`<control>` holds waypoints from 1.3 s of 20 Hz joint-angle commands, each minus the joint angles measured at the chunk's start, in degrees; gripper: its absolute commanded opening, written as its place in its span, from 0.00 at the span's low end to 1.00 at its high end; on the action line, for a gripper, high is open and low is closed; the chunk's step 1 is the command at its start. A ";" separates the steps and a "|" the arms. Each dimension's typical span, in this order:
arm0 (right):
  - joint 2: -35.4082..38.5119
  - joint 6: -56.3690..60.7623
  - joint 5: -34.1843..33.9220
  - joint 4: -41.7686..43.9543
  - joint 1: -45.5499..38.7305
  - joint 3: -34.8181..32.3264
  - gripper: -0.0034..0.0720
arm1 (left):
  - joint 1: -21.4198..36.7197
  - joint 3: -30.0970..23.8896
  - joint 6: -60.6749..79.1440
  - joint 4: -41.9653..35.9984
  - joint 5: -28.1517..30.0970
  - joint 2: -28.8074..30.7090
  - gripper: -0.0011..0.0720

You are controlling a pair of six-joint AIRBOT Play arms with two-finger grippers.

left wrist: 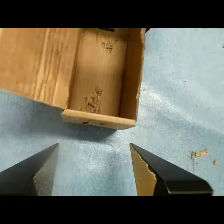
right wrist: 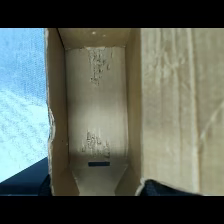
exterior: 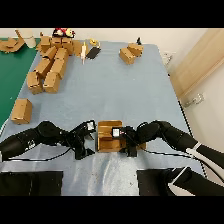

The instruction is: Fold the box.

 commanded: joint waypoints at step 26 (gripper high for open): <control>0.02 0.04 -0.07 -0.04 0.00 -0.04 0.75 | -2.56 4.66 1.99 0.59 -1.09 -5.44 0.98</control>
